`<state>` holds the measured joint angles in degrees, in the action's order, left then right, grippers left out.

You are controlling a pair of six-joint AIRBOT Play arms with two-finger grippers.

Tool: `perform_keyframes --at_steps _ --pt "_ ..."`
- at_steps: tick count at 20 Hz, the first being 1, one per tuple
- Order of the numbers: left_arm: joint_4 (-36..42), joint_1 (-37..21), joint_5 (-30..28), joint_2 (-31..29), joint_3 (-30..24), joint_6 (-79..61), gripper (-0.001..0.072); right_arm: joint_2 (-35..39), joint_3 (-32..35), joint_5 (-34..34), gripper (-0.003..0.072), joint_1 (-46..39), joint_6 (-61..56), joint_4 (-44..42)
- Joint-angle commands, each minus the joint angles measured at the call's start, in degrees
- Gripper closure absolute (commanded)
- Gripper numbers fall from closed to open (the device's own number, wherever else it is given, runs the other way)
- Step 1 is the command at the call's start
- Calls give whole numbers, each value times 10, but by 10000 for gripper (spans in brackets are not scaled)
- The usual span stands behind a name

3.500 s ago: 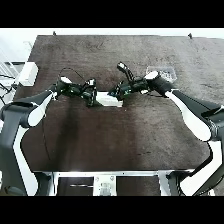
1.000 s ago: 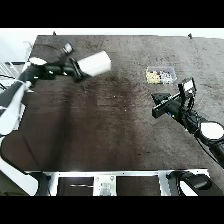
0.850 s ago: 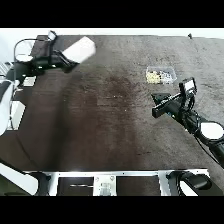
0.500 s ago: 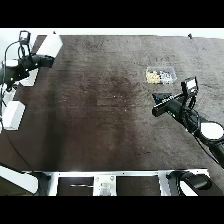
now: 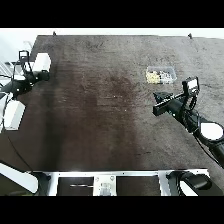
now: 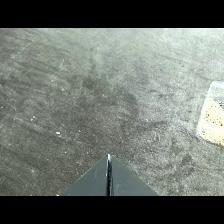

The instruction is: Fold the box and place the chain.

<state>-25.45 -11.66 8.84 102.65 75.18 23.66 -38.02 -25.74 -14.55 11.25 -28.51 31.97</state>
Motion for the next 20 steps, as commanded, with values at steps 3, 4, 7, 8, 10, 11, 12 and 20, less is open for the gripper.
perform_keyframes --at_steps 3,4,7,8,10,11,12,20 --pt "2 -1 -10 19 -5 3 695 0 0 2 675 0 0 0" --pt "1 -1 -8 22 -5 3 695 -1 1 2 675 0 0 0" --pt "0 -1 -8 28 -10 3 693 -7 2 2 675 0 0 0" --pt "-1 -1 -8 28 -13 2 692 -8 2 2 675 0 0 0" --pt "-1 -1 -7 28 -13 2 688 -8 2 2 675 0 0 0" --pt "0 -1 0 28 -13 1 582 -8 2 2 675 0 0 0" --pt "0 0 10 28 -13 1 456 -8 2 2 675 0 0 0" --pt "2 0 51 24 -13 4 163 -8 1 2 383 0 0 0"
